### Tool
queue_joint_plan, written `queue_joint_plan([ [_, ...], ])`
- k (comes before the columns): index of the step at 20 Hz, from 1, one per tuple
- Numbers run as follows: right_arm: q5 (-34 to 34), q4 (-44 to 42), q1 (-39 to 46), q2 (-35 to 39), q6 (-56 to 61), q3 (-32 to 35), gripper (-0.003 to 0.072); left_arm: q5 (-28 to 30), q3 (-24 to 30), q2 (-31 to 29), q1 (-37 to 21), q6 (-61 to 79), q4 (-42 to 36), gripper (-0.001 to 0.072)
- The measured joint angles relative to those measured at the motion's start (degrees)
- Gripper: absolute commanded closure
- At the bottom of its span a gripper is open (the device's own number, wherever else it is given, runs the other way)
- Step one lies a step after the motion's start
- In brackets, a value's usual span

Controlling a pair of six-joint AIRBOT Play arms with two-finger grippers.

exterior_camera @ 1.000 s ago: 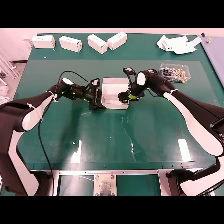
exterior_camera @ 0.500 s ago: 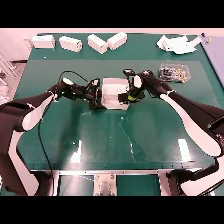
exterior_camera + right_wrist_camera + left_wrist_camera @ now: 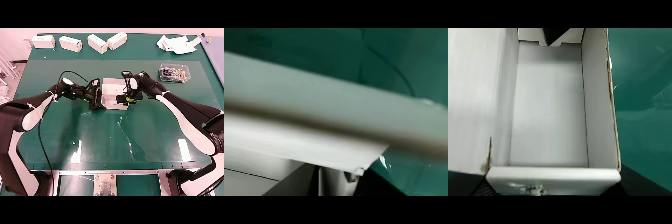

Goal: Fold the box and place the chain.

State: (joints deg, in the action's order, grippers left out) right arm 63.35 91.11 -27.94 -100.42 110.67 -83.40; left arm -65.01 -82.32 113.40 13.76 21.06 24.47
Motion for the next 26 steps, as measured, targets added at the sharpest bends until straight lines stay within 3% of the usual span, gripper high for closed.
queue_joint_plan([
  [2,-0.1,0.3,-0.2,-0.2,0.3,-0.6,0.0634,0.1,0.0,0.0,-0.1,0.0,0.0,0.0083],
  [6,-0.2,0.8,-0.7,-0.4,0.5,-1.2,0.0660,-0.2,0.0,0.0,0.0,-0.2,-0.1,0.0083],
  [7,-0.2,1.1,-0.8,-0.4,0.4,-1.3,0.0618,-0.1,0.0,0.0,0.0,-0.1,-0.1,0.0083],
  [9,0.0,1.0,-1.0,-0.4,0.0,-1.3,0.0437,0.0,0.0,0.0,0.0,0.2,0.0,0.0083],
  [12,-0.2,1.0,-1.1,-0.4,0.0,-1.4,0.0345,0.2,0.0,0.0,0.0,0.1,-0.1,0.0083],
  [14,-0.2,1.1,-1.1,-0.2,0.1,-1.4,0.0180,0.1,0.0,0.0,0.1,0.0,-0.1,0.0083],
  [26,0.8,3.7,1.7,5.7,-0.1,-2.5,0.0162,0.0,0.0,0.0,0.1,0.0,-0.1,0.0083],
])
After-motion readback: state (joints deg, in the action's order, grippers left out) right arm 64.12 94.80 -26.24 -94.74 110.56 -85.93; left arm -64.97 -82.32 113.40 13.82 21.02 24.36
